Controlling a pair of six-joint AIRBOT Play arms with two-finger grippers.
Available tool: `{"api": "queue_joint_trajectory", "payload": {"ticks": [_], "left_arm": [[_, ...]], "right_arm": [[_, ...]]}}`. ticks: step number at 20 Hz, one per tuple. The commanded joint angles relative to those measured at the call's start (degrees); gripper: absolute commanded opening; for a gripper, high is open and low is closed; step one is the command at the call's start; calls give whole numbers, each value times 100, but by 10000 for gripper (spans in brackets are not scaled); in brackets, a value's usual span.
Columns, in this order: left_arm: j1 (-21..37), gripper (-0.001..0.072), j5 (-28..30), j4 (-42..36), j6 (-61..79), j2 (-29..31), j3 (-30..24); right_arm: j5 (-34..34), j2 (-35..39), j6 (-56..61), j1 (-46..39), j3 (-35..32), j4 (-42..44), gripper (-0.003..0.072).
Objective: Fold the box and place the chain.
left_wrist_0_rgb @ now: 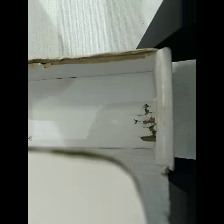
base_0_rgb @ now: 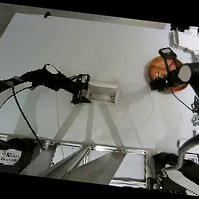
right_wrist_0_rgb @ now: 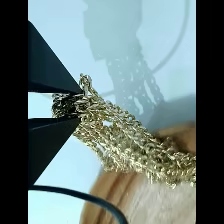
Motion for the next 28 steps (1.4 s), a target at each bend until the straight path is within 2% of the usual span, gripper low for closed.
{"api": "queue_joint_trajectory", "payload": {"ticks": [1,11,19,28], "left_arm": [[2,149,2,2,0,4,0],[2,148,2,2,0,4,0],[2,148,2,2,0,4,0],[2,149,2,2,0,4,0]], "right_arm": [[136,155,9,638,-234,431,6],[-632,146,177,1899,-232,1565,6],[-1331,120,149,2310,-229,2575,7],[-2439,94,146,2592,-225,3117,7]]}}
